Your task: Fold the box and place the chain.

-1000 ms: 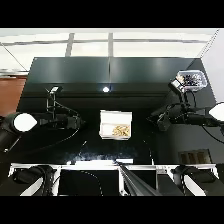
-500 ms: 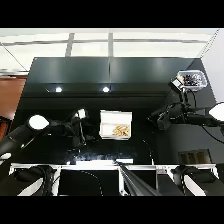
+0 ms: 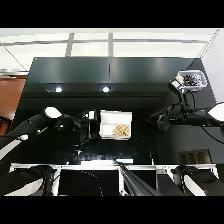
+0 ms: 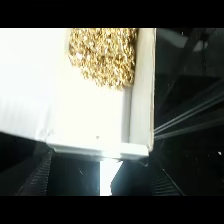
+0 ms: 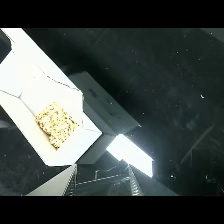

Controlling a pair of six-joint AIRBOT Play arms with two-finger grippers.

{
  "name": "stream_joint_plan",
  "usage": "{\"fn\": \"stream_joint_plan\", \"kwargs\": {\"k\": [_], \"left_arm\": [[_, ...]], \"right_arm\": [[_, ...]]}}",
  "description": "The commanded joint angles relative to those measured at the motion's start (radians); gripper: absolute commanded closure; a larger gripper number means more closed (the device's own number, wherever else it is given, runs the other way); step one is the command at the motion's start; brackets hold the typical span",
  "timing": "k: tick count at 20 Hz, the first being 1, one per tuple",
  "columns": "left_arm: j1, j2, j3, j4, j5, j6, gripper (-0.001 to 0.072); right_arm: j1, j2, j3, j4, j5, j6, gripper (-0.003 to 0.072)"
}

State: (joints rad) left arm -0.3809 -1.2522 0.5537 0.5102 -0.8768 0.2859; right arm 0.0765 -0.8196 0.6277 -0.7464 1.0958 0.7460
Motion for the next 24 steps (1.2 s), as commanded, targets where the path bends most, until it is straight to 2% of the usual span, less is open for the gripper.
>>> {"fn": "stream_joint_plan", "kwargs": {"k": [1, 6, 8, 9, 10, 11, 14, 16, 19, 20, 21, 24], "left_arm": [[-0.006, -0.027, 0.016, -0.027, -0.018, 0.022, 0.0002], [-0.047, -0.04, 0.023, -0.028, -0.016, 0.019, 0.0004], [-0.068, -0.042, 0.024, -0.006, -0.014, 0.018, 0.0029], [-0.069, -0.042, 0.024, -0.003, -0.014, 0.018, 0.0095], [-0.068, -0.042, 0.024, -0.003, -0.014, 0.018, 0.0259], [-0.068, -0.042, 0.024, -0.003, -0.014, 0.018, 0.0323], [-0.068, -0.042, 0.024, -0.006, -0.014, 0.018, 0.0322], [-0.068, -0.042, 0.024, -0.006, -0.014, 0.018, 0.0322], [-0.068, -0.042, 0.024, -0.006, -0.014, 0.018, 0.0322], [-0.068, -0.042, 0.024, -0.006, -0.014, 0.018, 0.0322], [-0.068, -0.042, 0.024, -0.006, -0.014, 0.018, 0.0322], [-0.068, -0.042, 0.024, -0.006, -0.014, 0.018, 0.0322]], "right_arm": [[0.001, 0.0, 0.0, 0.0, 0.01, 0.002, 0.0303], [0.001, 0.0, 0.0, 0.001, 0.011, 0.002, 0.0303], [0.001, 0.0, 0.0, 0.001, 0.011, 0.002, 0.0304], [0.001, 0.0, 0.0, 0.001, 0.011, 0.002, 0.0304], [0.001, 0.0, 0.0, 0.001, 0.01, 0.002, 0.0304], [0.001, 0.0, 0.0, 0.001, 0.01, 0.002, 0.0303], [0.031, -0.002, 0.0, 0.003, -0.016, 0.042, 0.0303], [0.101, -0.016, 0.001, -0.007, -0.15, 0.153, 0.0303], [0.229, -0.087, 0.026, -0.007, -0.314, 0.188, 0.0296], [0.266, -0.131, 0.046, -0.006, -0.342, 0.19, 0.006], [0.293, -0.174, 0.068, -0.008, -0.354, 0.188, 0.001], [0.338, -0.277, 0.138, -0.015, -0.341, 0.154, 0.0011]]}}
